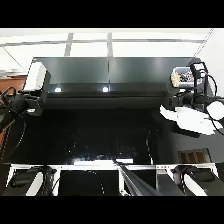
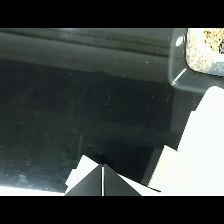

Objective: Fold the box and place the chain.

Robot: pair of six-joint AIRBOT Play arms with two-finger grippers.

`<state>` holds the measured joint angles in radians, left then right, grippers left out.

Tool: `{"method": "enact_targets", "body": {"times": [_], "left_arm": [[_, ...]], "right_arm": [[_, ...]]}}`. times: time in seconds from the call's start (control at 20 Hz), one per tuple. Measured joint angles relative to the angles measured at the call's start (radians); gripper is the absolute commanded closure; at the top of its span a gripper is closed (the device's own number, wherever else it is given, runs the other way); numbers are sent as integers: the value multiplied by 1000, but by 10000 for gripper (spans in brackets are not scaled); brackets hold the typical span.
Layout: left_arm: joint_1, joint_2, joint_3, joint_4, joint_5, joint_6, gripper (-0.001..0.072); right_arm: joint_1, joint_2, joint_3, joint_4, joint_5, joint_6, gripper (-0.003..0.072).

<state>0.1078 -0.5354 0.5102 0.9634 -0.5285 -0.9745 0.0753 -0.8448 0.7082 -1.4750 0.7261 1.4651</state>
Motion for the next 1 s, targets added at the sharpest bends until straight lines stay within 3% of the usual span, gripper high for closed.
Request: {"method": "enact_targets", "body": {"times": [0.95, 1.0], "left_arm": [[0, -6, 0, -4, 19, 0, 677], [0, -16, 0, -6, 26, 0, 614]], "right_arm": [[0, 0, 0, 28, -6, 0, 673], [0, -1, -1, 40, -18, 0, 672]]}}
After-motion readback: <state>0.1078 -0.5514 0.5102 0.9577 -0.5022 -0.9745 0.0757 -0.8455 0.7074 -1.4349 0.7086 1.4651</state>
